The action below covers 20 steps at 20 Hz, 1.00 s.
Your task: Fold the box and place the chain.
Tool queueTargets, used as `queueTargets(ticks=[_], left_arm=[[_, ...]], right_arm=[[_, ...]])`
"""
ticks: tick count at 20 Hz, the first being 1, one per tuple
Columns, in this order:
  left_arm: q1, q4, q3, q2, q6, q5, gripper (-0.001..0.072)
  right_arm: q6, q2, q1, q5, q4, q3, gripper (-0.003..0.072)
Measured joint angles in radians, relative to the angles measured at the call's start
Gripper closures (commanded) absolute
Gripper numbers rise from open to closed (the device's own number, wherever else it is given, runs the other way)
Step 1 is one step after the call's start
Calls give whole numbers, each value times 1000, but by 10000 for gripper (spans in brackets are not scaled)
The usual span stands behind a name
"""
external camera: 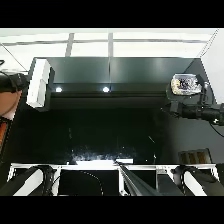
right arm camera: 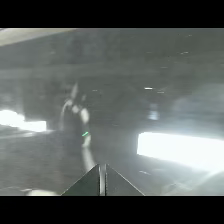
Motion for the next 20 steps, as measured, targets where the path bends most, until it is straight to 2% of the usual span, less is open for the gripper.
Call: queueTargets(ticks=[1, 5, 8, 13, 20], left_arm=[[-43, -5, -56, 57, -6, 3, 685], [-237, -3, -314, 303, -19, 134, 684], [-319, 36, -427, 445, -22, 210, 683], [-359, 77, -487, 568, -25, 253, 683], [-368, 86, -499, 600, -25, 270, 683]], right_arm=[[0, 34, -8, -12, -45, -5, 640], [1, 152, -23, -146, -190, -53, 643], [2, 184, -26, -207, -235, -70, 643], [3, 200, -28, -245, -259, -79, 643], [3, 203, -28, -254, -266, -80, 643]])
